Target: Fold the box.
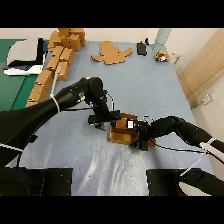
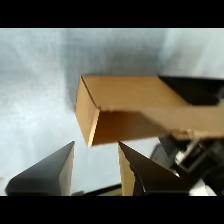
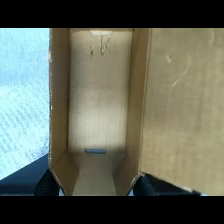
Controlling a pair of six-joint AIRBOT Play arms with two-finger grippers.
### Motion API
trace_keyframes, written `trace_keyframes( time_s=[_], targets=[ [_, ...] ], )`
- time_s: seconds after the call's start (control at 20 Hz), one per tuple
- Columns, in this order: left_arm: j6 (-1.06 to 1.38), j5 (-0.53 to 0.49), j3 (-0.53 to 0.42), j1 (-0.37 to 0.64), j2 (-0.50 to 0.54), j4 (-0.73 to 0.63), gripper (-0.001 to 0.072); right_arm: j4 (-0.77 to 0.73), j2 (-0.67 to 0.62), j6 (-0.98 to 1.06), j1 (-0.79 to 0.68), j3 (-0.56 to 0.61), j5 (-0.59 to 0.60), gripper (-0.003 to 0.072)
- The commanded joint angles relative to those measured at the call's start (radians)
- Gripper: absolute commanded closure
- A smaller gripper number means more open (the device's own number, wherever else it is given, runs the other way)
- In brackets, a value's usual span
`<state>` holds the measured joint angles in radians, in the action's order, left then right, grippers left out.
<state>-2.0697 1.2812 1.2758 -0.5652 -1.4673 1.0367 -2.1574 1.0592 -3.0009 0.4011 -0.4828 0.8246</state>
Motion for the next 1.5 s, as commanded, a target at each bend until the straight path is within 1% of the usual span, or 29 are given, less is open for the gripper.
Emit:
trace_keyframes(
  time_s=[0.0,0.15,0.2,0.25,0.4,0.5,0.6,0.8,0.9,1.05,1.2,1.35,1.45],
  targets=[
    [0.134,0.068,0.001,0.071,0.034,-0.033,0.0303,0.0,-0.001,0.0,0.0,0.0,0.0,0.021],
    [0.302,0.11,0.001,0.145,0.058,0.028,0.0309,0.0,-0.001,0.0,0.0,0.0,0.0,0.021],
    [0.386,0.116,0.001,0.168,0.058,0.051,0.0568,0.0,-0.001,0.0,0.0,0.0,0.0,0.021],
    [0.479,0.115,0.001,0.188,0.058,0.068,0.0684,0.0,-0.001,0.0,0.0,0.0,0.0,0.021],
    [0.745,0.072,0.0,0.241,0.051,0.071,0.0684,0.0,-0.001,0.0,0.0,0.0,0.0,0.021],
    [0.942,0.043,0.0,0.248,0.051,0.071,0.0693,0.0,-0.001,0.0,0.0,0.0,0.0,0.021],
    [1.033,0.031,0.0,0.247,0.051,0.071,0.0694,0.0,-0.001,0.0,0.0,0.0,0.0,0.021],
    [1.062,0.03,-0.006,0.247,0.051,0.117,0.0694,-0.001,-0.001,0.0,0.0,0.0,-0.001,0.021],
    [1.069,0.02,-0.018,0.247,0.051,0.117,0.0694,-0.001,-0.001,0.0,0.0,0.0,-0.026,0.021],
    [1.085,-0.018,-0.032,0.247,0.053,0.116,0.0695,0.001,-0.001,0.0,0.0,0.0,-0.011,0.021],
    [1.128,-0.025,-0.042,0.247,0.055,0.115,0.0695,0.006,-0.001,0.0,0.0,0.0,0.02,0.021],
    [1.154,-0.058,-0.095,0.247,0.077,0.102,0.0696,0.023,-0.001,0.0,0.02,0.0,0.038,0.021],
    [1.168,-0.131,-0.165,0.247,0.118,0.08,0.0696,0.037,-0.001,0.0,0.05,0.0,0.03,0.021]
  ],
)
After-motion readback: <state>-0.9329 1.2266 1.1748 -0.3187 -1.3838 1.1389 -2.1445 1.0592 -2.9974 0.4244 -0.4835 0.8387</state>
